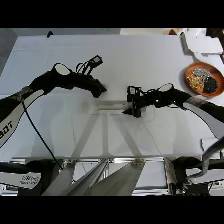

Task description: Fold the box and place the chain.

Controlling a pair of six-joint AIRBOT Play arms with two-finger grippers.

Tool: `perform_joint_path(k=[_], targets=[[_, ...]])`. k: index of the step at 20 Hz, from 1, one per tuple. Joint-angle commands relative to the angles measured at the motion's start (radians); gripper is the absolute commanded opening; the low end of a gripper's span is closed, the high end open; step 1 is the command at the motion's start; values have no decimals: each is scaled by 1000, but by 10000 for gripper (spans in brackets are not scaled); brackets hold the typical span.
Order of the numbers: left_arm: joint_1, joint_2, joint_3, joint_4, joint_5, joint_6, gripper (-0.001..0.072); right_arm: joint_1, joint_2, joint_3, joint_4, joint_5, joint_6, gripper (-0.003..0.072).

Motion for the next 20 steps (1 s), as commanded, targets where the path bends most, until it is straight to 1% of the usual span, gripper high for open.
perform_joint_path(k=[1,4,6,8,11,13,14,16,17,18,19,20], targets=[[4,-16,-1,5,-29,-19,3,1,0,0,0,0,0,466],[30,13,0,13,-102,-19,3,1,0,0,0,0,0,466],[62,51,0,15,-150,-19,3,1,0,0,0,0,0,466],[93,105,0,18,-173,-17,4,1,0,0,0,0,0,466],[121,190,0,31,-179,13,11,1,0,0,0,0,0,466],[119,220,-1,96,-220,96,18,1,0,0,0,0,0,466],[117,222,-1,137,-257,132,47,1,0,0,0,0,0,466],[106,223,-9,230,-312,145,131,1,0,0,0,0,0,466],[99,224,-24,266,-315,146,197,1,0,0,0,0,0,466],[95,224,-46,278,-304,147,322,1,0,0,0,-1,0,466],[93,224,-71,277,-276,147,465,1,0,0,0,0,0,466],[89,224,-97,274,-241,148,577,1,0,0,0,0,0,466]])
